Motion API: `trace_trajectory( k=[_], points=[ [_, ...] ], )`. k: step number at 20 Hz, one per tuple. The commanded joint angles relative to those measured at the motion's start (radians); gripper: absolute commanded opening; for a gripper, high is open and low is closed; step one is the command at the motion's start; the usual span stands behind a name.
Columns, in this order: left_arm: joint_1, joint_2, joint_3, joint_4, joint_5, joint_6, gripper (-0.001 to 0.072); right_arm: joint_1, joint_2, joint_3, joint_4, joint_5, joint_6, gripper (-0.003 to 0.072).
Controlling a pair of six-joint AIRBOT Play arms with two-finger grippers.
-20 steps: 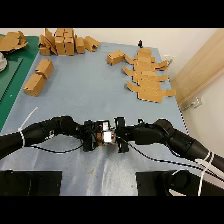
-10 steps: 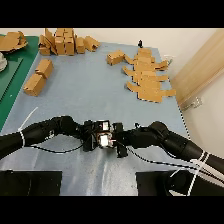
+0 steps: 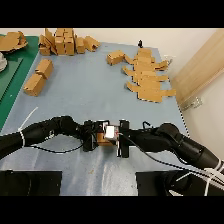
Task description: Fold the box.
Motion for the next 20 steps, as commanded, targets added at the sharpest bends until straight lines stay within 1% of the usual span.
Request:
trace_trajectory(
  k=[1, 3, 4, 5, 7, 8, 9, 14, 17, 20],
  points=[
    [0.0, 0.001, 0.0, 0.0, 0.0, 0.0, 0.0469, -0.019, 0.09, -0.009, -0.013, -0.051, 0.543, 0.0003],
    [0.0, 0.001, 0.0, 0.0, 0.0, 0.0, 0.0469, -0.066, 0.126, -0.035, 0.063, -0.06, 0.765, 0.0002],
    [0.0, 0.001, 0.0, 0.0, 0.0, 0.0, 0.0469, -0.103, 0.137, -0.056, 0.133, -0.058, 0.852, 0.0002],
    [0.0, 0.001, 0.0, 0.0, 0.001, 0.0, 0.0469, -0.144, 0.145, -0.083, 0.209, -0.055, 0.893, 0.0001],
    [0.0, 0.001, 0.0, 0.0, 0.0, 0.0, 0.0469, -0.23, 0.151, -0.158, 0.418, -0.018, 0.887, 0.0],
    [0.0, 0.001, 0.0, 0.0, 0.0, 0.0, 0.0469, -0.255, 0.145, -0.19, 0.524, -0.008, 0.844, -0.0001],
    [0.0, 0.001, 0.0, 0.0, 0.0, 0.0, 0.0469, -0.26, 0.134, -0.208, 0.6, -0.007, 0.806, -0.0001],
    [0.0, 0.001, 0.0, 0.0, 0.0, 0.0, 0.0469, -0.26, 0.033, -0.213, 0.66, -0.011, 0.78, -0.0001],
    [0.0, 0.001, 0.0, 0.0, 0.0, 0.0, 0.0469, -0.26, -0.048, -0.212, 0.716, 0.041, 0.779, -0.0001],
    [0.0, 0.0, 0.0, 0.0, 0.001, 0.0, 0.0469, -0.258, -0.091, -0.212, 0.747, 0.059, 0.764, -0.0001]
  ],
)
